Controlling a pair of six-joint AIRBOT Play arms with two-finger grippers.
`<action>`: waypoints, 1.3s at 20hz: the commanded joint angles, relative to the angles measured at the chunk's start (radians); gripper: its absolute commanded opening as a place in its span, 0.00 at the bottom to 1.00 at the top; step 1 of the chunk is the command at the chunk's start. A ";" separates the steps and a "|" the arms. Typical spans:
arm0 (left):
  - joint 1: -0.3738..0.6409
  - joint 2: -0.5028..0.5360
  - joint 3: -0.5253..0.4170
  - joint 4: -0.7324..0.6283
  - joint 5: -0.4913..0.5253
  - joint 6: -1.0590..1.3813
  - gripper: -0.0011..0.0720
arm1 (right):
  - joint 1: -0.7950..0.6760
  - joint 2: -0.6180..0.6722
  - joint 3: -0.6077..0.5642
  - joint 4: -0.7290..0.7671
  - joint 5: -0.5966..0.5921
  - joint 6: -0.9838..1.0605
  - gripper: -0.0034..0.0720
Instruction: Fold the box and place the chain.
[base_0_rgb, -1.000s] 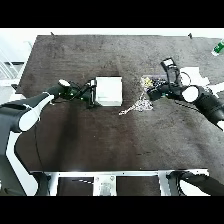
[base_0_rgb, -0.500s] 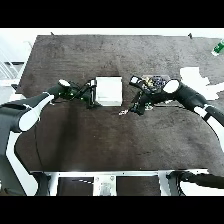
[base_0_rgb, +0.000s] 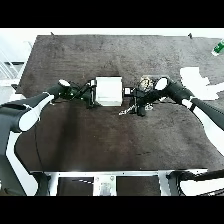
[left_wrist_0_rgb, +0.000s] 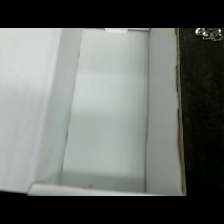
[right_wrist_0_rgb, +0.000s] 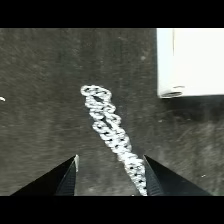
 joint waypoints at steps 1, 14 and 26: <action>0.001 0.000 0.001 0.000 0.001 0.000 0.26 | 0.001 -0.061 0.057 -0.012 0.007 -0.041 0.64; 0.001 0.000 0.001 0.000 0.002 0.000 0.26 | 0.012 -0.068 0.089 -0.015 0.053 0.060 0.06; 0.001 0.000 0.001 0.000 0.002 0.000 0.26 | 0.020 0.243 0.229 0.211 0.012 0.097 0.06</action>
